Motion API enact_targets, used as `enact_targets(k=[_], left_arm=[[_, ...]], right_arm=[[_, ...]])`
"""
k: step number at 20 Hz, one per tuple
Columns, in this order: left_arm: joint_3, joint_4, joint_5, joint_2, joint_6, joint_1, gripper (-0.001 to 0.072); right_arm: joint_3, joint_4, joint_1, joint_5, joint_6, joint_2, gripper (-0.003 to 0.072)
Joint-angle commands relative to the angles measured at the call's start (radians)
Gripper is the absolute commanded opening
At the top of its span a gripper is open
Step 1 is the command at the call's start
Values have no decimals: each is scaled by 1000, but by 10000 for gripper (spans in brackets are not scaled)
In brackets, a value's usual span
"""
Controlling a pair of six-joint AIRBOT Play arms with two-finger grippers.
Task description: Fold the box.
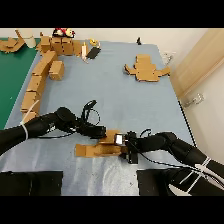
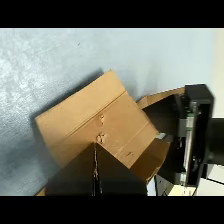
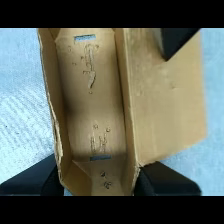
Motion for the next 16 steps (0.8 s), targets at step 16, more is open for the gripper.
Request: enact_targets(k=[16], left_arm=[[-32, 394, -132, 436, 179, 90, 12]], right_arm=[[0, -6, 0, -1, 0, 0, 412]])
